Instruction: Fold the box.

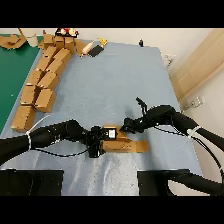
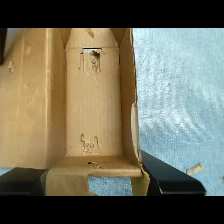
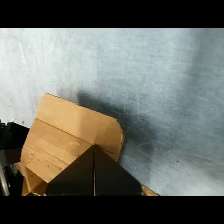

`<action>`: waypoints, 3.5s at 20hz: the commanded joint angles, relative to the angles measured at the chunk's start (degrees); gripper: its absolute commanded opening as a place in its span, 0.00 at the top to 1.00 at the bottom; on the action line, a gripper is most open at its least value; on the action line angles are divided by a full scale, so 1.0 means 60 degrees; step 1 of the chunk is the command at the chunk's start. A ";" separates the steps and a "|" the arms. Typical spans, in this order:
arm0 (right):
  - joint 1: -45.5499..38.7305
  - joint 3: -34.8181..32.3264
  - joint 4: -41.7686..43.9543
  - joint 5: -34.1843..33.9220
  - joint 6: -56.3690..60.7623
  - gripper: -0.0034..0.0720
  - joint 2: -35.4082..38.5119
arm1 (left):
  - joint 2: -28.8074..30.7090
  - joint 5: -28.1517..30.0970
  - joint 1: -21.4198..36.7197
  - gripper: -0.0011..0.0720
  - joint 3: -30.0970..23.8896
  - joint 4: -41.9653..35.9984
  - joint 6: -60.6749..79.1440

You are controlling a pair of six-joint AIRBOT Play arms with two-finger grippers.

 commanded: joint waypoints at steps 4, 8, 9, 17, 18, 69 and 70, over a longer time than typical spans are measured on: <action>-0.0011 -0.0481 -0.0160 0.0091 -0.0091 0.96 -0.0335 | -0.0004 -0.0011 -0.0007 0.29 0.0000 0.0007 0.0007; -0.0025 -0.0393 -0.0437 0.0120 -0.0339 0.96 -0.0102 | -0.0004 -0.0015 -0.0007 0.29 0.0000 0.0004 0.0007; -0.0025 -0.0233 -0.0732 0.0131 -0.0335 0.96 0.0091 | -0.0004 -0.0011 -0.0007 0.29 0.0000 0.0004 0.0007; 0.0004 -0.0062 -0.4426 -0.1647 0.1330 0.96 0.3909 | -0.0004 -0.0022 -0.0007 0.29 0.0000 0.0007 0.0007; 0.0117 -0.0397 -0.4437 -0.1865 0.1300 0.96 0.4484 | -0.0004 -0.0025 -0.0007 0.29 0.0000 0.0007 0.0007; 0.3391 -0.2087 -0.3548 0.0641 -0.6586 0.93 0.4204 | -0.0004 -0.0018 -0.0004 0.29 0.0000 0.0004 0.0007; 0.3388 -0.2091 -0.3759 0.0488 -0.6448 0.93 0.4248 | -0.0004 -0.0018 -0.0007 0.29 0.0000 0.0007 0.0007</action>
